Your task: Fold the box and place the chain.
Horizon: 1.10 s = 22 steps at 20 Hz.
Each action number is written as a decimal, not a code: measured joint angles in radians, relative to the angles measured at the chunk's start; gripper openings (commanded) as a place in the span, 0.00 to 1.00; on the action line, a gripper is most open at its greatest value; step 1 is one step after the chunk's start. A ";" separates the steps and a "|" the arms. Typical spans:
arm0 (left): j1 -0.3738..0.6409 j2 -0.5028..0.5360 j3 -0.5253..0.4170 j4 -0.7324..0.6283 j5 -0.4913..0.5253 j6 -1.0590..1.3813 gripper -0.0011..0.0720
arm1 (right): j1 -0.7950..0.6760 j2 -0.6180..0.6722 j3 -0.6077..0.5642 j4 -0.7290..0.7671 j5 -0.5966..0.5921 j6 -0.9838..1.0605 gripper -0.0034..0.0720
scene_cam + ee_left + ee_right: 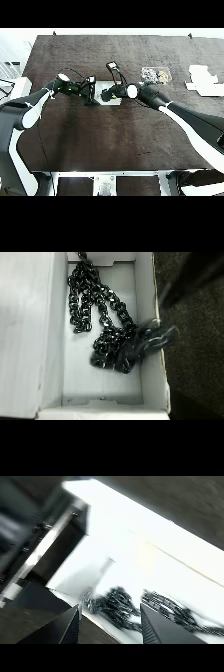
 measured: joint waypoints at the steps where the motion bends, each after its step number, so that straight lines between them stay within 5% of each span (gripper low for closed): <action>1: 0.000 0.000 0.000 0.000 0.000 0.000 0.65 | -0.019 0.011 -0.001 -0.002 0.020 0.000 0.62; 11: 0.000 0.000 0.000 0.000 0.000 0.000 0.65 | -0.351 0.099 -0.092 -0.002 0.046 0.073 0.62; 22: 0.000 0.000 0.000 0.000 0.000 0.000 0.65 | -0.465 -0.178 0.044 0.164 -0.082 0.112 0.57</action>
